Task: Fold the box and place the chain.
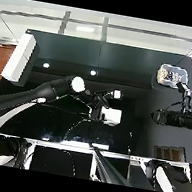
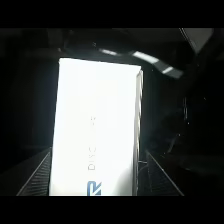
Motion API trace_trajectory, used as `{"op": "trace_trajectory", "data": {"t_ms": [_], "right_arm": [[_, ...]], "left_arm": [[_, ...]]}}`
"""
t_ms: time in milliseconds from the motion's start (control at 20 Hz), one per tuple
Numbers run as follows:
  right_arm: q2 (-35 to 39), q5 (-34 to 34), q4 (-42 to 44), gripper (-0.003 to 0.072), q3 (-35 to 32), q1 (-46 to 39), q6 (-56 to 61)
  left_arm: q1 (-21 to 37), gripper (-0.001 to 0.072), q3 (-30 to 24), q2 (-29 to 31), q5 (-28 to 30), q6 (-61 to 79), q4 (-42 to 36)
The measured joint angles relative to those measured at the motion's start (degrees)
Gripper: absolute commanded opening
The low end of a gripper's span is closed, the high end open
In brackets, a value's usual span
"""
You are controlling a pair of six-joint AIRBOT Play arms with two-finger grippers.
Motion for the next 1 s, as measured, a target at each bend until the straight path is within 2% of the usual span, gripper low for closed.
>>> {"op": "trace_trajectory", "data": {"t_ms": [300,700,750,800,850,1000], "right_arm": [[0.0,-0.1,0.0,0.0012,0.0,0.0,0.0],[0.0,-0.1,0.2,0.0012,0.0,0.0,0.0],[0.0,-0.1,0.2,0.0012,0.0,0.0,0.0],[0.0,-0.1,0.2,0.0012,0.0,0.0,0.0],[0.0,-0.1,0.2,0.0012,0.0,0.0,0.0],[0.0,-0.1,0.2,0.0012,0.0,0.0,0.0]], "left_arm": [[-0.3,0.0708,0.0,-0.5,-0.6,-0.2,1.0],[-3.6,0.0695,0.0,-3.5,6.3,-0.2,2.5],[-3.8,0.0602,0.0,-3.8,6.3,-0.2,2.9],[-4.0,0.0392,0.1,-3.9,6.1,-0.3,3.5],[-4.0,0.0273,0.3,-3.7,5.6,-0.8,4.8],[-2.8,0.0273,1.4,-1.4,0.4,-9.7,12.5]]}}
